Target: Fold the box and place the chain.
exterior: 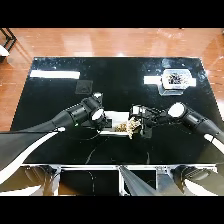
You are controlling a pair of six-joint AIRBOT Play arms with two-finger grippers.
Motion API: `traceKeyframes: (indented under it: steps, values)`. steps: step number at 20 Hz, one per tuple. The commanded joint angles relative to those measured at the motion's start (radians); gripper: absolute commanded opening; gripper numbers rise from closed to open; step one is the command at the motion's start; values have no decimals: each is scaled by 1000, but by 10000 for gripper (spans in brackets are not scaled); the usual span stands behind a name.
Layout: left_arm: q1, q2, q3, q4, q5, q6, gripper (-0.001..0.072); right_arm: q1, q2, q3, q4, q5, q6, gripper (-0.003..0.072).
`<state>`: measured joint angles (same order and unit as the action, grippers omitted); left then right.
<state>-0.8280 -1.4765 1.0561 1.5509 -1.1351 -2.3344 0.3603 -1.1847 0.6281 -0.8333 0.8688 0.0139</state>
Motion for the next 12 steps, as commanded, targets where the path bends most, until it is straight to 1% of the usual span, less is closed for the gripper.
traceKeyframes:
  steps: [1,12]
  values:
    - [0,0,0,0,0,0,24,13,-17,-1,75,-24,-136,710]
    - [0,0,0,0,0,0,24,18,-86,-1,74,-42,-189,710]
